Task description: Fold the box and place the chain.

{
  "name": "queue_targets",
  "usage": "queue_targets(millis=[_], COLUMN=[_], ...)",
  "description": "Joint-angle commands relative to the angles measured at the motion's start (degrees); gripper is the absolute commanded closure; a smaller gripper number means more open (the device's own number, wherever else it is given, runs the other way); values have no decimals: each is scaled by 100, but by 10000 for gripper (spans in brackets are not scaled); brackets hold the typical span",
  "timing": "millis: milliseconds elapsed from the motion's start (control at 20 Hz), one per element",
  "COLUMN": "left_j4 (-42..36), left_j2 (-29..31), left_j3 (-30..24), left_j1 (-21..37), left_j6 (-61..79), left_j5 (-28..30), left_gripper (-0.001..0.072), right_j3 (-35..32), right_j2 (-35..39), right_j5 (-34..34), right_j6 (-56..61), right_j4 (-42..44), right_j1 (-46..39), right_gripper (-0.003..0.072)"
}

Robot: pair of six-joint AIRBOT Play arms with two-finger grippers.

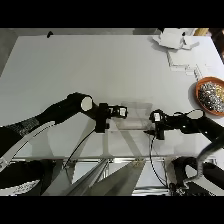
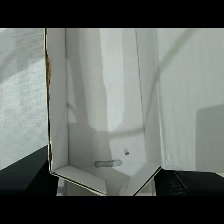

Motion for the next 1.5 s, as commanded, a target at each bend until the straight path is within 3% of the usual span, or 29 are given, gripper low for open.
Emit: queue_targets(millis=[0,400,550,850,1000,1250,1300,1450], left_j4=[-70,-503,-531,-874,-1189,-1541,-1587,-1587], left_j2=[-17,-26,-37,-39,-90,-348,-356,-345], left_j3=[-13,-13,-13,-13,-13,-13,-13,-13], left_j1=[-22,-289,-334,-358,-439,-608,-627,-643], left_j6=[210,846,846,844,844,820,820,804], left_j5=[155,363,260,695,994,1165,1163,1113], left_gripper=[267,280,446,448,575,573,545,290], right_j3=[-2,-2,-2,-2,-2,-2,-2,-2], right_j2=[-2,-2,-2,-2,-2,-2,-2,-2], right_j5=[4,4,4,4,4,4,4,4], right_j6=[0,2,2,2,2,2,2,2], right_j4=[2,2,2,2,2,0,0,0], right_j1=[2,2,2,2,2,2,2,2], right_gripper=[127,127,127,127,127,127,127,127])
